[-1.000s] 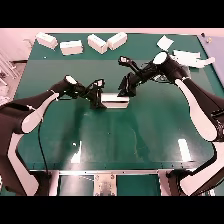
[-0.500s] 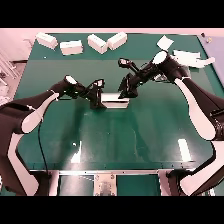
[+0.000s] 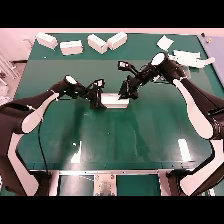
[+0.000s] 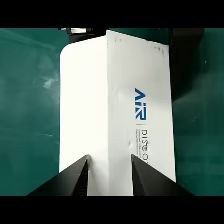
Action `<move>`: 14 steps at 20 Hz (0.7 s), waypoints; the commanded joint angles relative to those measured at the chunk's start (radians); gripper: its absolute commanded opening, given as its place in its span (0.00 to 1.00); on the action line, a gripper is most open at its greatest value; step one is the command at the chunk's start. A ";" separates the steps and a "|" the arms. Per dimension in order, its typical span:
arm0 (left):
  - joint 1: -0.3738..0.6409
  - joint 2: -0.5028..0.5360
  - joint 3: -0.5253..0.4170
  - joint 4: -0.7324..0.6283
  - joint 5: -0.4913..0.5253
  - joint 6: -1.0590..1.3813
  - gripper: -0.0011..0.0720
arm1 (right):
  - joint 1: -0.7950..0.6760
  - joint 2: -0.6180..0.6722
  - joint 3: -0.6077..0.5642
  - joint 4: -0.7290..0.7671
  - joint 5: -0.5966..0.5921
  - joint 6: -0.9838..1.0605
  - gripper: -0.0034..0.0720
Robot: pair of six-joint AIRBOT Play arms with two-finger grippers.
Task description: Fold the box and place the chain.
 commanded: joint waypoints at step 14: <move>0.000 -0.001 0.000 0.000 0.000 0.000 0.66 | 0.023 -0.005 0.001 -0.065 -0.091 -0.001 0.41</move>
